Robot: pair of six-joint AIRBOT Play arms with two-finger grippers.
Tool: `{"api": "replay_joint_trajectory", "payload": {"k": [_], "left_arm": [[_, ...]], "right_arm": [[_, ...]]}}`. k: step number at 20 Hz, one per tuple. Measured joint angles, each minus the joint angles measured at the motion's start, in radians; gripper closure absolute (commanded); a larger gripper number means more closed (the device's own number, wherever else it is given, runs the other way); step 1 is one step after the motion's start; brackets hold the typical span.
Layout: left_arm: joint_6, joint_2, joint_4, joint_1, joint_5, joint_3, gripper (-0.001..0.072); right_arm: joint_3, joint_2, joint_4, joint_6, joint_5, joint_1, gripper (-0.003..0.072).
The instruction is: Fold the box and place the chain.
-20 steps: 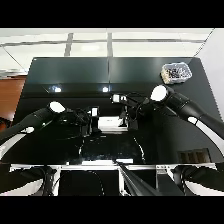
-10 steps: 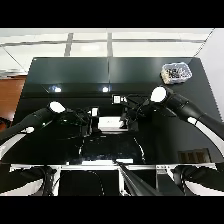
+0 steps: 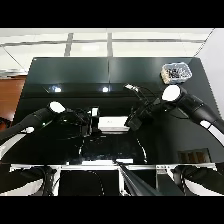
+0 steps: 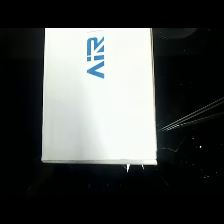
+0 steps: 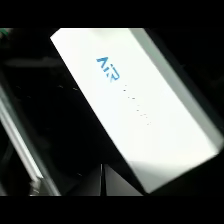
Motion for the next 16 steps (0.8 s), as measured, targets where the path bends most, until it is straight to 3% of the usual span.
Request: {"api": "replay_joint_trajectory", "payload": {"k": [6,16], "left_arm": [[0.000,0.000,0.000,0.000,0.000,0.000,0.0305],[-0.007,0.000,-0.007,0.002,0.001,0.000,0.0305]], "right_arm": [[-0.065,-0.075,0.174,0.097,-0.156,-0.006,0.0664],[-0.062,-0.105,0.114,0.139,-0.146,-0.019,0.0664]]}}
